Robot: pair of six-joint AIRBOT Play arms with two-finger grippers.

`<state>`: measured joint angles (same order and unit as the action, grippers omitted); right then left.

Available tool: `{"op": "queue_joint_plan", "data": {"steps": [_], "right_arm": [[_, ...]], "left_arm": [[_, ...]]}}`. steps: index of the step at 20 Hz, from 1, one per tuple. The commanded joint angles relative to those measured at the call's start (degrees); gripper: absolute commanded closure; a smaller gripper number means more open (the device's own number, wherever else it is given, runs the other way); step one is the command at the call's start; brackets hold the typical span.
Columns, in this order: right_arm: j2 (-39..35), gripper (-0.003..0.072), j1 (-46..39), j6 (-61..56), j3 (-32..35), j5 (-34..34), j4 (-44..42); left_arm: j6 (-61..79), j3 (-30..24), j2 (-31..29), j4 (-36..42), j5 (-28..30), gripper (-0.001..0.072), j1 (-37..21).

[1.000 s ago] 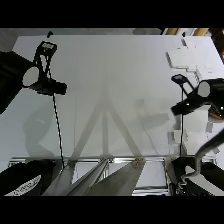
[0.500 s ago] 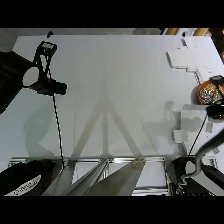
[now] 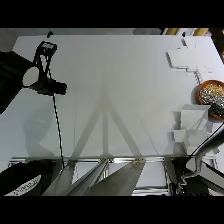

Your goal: Fold the box and place the chain.

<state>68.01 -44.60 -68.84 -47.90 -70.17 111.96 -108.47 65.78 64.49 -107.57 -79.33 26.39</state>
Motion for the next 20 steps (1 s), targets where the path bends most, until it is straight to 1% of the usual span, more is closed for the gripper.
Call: {"op": "queue_joint_plan", "data": {"steps": [1,3,4,5,7,8,10,11,12,13,14,16,18,20], "right_arm": [[0.6,0.0182,-2.7,5.1,-0.1,3.6,-1.1],[1.7,0.0197,-2.7,6.1,-0.1,3.5,-2.4],[2.8,0.0237,-2.7,6.2,0.0,2.5,-2.7],[4.0,0.0251,-2.7,6.1,0.0,1.5,-2.7],[5.4,0.0252,-2.7,6.2,0.0,1.0,-4.3],[5.7,0.0281,-2.7,6.4,0.0,1.1,-5.6],[5.7,0.0437,-2.7,6.4,0.2,0.9,-6.9],[5.6,0.0547,-2.6,6.4,0.2,0.2,-8.3],[4.8,0.0627,-2.1,8.2,0.2,-0.5,-11.1],[3.6,0.067,-1.1,11.5,0.2,-1.7,-14.9],[2.3,0.0671,0.7,13.4,0.2,-2.7,-18.2],[-0.6,0.0671,5.9,13.7,0.2,-4.0,-23.3],[-2.7,0.0672,12.2,14.1,0.5,-5.9,-26.9],[-5.1,0.0673,18.8,14.8,3.1,-7.0,-29.8]], "left_arm": [[0.0,0.0,0.0,0.0,0.0,0.07,0.0],[0.0,0.0,0.0,0.0,0.0,0.07,0.0],[0.0,0.0,0.0,0.0,0.0,0.07,0.0],[0.0,0.0,0.0,0.0,0.0,0.07,0.0],[0.0,0.0,0.0,0.0,0.0,0.07,0.0],[0.0,0.0,0.0,0.0,0.0,0.07,0.0],[0.0,0.0,0.0,0.0,0.0,0.07,0.0],[0.0,0.0,0.0,0.0,0.0,0.07,0.0],[0.0,0.0,0.0,0.0,0.0,0.07,0.0],[0.0,0.0,0.0,0.0,0.0,0.07,0.0],[0.0,0.0,0.0,0.0,0.0,0.07,0.0],[0.0,0.0,0.0,0.0,0.0,0.07,0.0],[0.0,0.0,0.0,0.0,0.0,0.07,0.0],[0.0,0.0,0.0,0.0,0.0,0.07,0.0]]}}
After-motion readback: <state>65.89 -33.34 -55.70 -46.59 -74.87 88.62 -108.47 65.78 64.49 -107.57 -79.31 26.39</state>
